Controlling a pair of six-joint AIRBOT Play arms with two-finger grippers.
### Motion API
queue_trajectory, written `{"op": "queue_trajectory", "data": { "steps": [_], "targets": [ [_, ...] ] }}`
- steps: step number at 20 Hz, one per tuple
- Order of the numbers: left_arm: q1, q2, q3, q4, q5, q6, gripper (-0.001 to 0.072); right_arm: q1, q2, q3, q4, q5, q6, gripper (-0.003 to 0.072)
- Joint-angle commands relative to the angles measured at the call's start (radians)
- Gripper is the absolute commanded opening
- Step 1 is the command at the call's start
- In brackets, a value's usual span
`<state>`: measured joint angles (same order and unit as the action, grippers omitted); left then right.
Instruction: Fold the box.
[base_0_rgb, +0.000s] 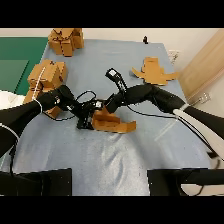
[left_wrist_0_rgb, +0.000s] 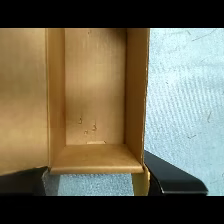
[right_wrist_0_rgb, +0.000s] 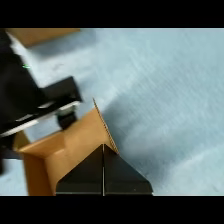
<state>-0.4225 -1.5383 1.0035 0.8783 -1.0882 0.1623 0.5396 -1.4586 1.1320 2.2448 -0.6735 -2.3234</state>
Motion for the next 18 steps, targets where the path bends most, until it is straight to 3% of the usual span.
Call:
{"op": "queue_trajectory", "data": {
  "steps": [1,5,18],
  "targets": [
    [0.000,-0.001,0.000,0.002,0.005,-0.003,0.0282,-0.053,-0.133,0.042,-0.018,-0.154,0.081,0.0002],
    [0.001,-0.001,0.000,0.002,0.007,-0.003,0.0282,-0.042,-0.175,0.042,0.051,-0.207,0.041,0.0002],
    [-0.002,0.045,0.000,0.028,0.004,-0.058,0.0283,-0.042,-0.173,0.042,0.038,-0.270,0.042,0.0002]
  ]
}}
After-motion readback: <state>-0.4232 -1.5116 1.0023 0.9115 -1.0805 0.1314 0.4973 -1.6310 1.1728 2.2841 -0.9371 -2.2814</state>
